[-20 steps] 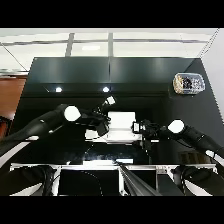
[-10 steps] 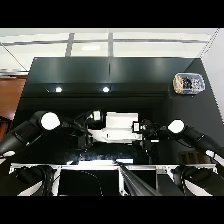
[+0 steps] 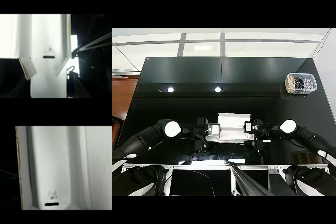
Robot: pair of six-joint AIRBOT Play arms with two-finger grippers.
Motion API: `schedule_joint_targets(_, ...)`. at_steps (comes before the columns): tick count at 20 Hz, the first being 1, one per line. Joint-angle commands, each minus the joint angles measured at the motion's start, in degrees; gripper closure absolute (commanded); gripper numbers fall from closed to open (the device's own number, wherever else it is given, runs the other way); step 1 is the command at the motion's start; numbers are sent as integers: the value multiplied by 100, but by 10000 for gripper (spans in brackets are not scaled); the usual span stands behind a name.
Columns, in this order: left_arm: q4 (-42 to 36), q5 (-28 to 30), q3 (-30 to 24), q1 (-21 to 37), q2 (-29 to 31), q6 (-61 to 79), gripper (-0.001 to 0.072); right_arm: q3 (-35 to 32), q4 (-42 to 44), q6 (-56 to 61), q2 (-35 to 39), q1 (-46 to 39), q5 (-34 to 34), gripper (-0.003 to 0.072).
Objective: Fold the box and place the chain.
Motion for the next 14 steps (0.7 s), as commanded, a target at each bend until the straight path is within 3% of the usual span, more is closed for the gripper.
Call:
schedule_joint_targets(1, -162, 538, -13, -240, -114, 96, 168, 2, 2, 2, 0, 2, 9, 577)
schedule_joint_targets(3, -175, 538, -13, -236, -114, 90, 358, 2, 2, 0, -2, 2, 9, 577)
schedule_joint_targets(6, -682, 455, -13, -225, -114, 50, 392, 2, 2, 0, -2, 2, 7, 577)
schedule_joint_targets(7, -940, 420, -13, -227, -116, 50, 455, 2, 2, 0, 0, 2, 9, 577)
schedule_joint_targets(14, -2382, 474, -13, -225, -557, 225, 455, 2, 2, 0, -2, 2, 7, 577)
